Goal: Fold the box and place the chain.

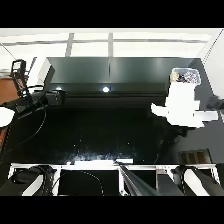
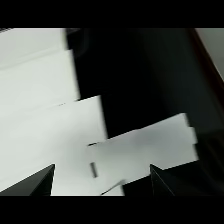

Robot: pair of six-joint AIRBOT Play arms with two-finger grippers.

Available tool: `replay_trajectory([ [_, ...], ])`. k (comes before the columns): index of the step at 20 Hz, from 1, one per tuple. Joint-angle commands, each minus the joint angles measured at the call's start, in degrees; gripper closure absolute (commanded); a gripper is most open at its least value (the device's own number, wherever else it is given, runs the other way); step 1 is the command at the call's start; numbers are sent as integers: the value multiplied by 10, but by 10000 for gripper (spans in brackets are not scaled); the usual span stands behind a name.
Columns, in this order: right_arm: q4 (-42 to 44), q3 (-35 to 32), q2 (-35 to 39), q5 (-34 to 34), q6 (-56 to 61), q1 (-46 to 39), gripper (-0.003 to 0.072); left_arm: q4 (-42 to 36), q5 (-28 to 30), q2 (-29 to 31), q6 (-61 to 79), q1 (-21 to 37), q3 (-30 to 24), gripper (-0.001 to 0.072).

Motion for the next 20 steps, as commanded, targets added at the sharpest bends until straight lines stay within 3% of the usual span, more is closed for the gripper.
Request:
replay_trajectory([
  [1, 128, 121, -153, 66, -49, -182, -28, -4, 8, -19, 0, -2, 0, 5],
  [5, 352, 221, -288, 177, -199, -311, -27, -4, 9, -40, 0, -2, 0, 5],
  [7, 410, 259, -343, 263, -309, -329, -21, -4, 9, -48, 0, -2, 0, 5],
  [9, 403, 290, -396, 337, -365, -327, -21, -4, 9, -56, 0, -2, 0, 6],
  [13, 390, 346, -472, 363, -403, -315, -20, -4, 0, -72, 0, -2, 0, 5],
  [18, 385, 349, -533, 457, -456, -279, -20, -4, 1, -81, 0, -2, 0, 6],
  [20, 390, 349, -539, 453, -460, -258, -20, -3, 0, -81, 0, -1, 0, 6],
])
